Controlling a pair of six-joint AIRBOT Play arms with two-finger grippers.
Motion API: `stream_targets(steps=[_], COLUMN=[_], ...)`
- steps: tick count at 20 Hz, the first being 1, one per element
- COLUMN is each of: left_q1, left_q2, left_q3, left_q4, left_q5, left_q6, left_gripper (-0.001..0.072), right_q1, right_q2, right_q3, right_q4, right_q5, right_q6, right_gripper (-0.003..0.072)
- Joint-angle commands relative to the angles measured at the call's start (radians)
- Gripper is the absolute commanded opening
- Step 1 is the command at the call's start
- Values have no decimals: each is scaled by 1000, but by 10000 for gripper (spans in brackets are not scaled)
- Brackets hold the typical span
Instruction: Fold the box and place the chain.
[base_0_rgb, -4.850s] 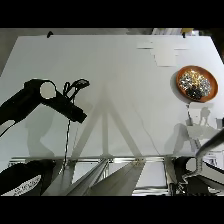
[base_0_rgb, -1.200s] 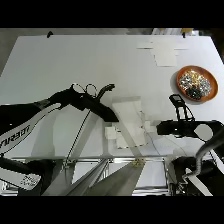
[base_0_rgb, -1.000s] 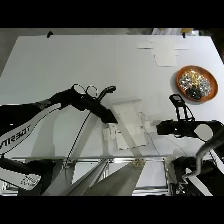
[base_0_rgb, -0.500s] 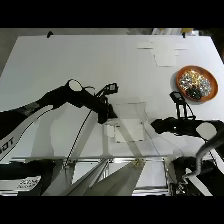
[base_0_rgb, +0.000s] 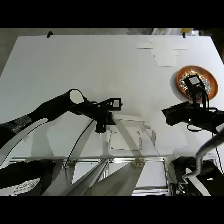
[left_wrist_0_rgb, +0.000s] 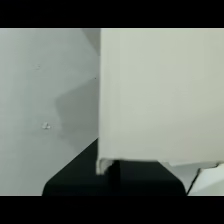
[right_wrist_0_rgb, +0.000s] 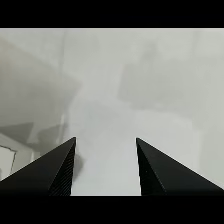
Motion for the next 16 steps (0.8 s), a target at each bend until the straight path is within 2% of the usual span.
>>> stream_targets(steps=[1, 8, 16], left_q1=[26, 32, 31], left_q2=[-2, -43, -108], left_q3=[-42, -42, -42], left_q4=[-57, -61, -65], left_q5=[58, 131, 144], left_q6=[109, 219, 214], left_gripper=[-2, 4, 3], right_q1=[0, 0, 0], right_q2=[9, 9, 9], right_q3=[12, 11, 10], right_q4=[0, 10, 10], right_q5=[6, 6, 6], right_q6=[0, 0, 0], right_gripper=[416, 408, 408])
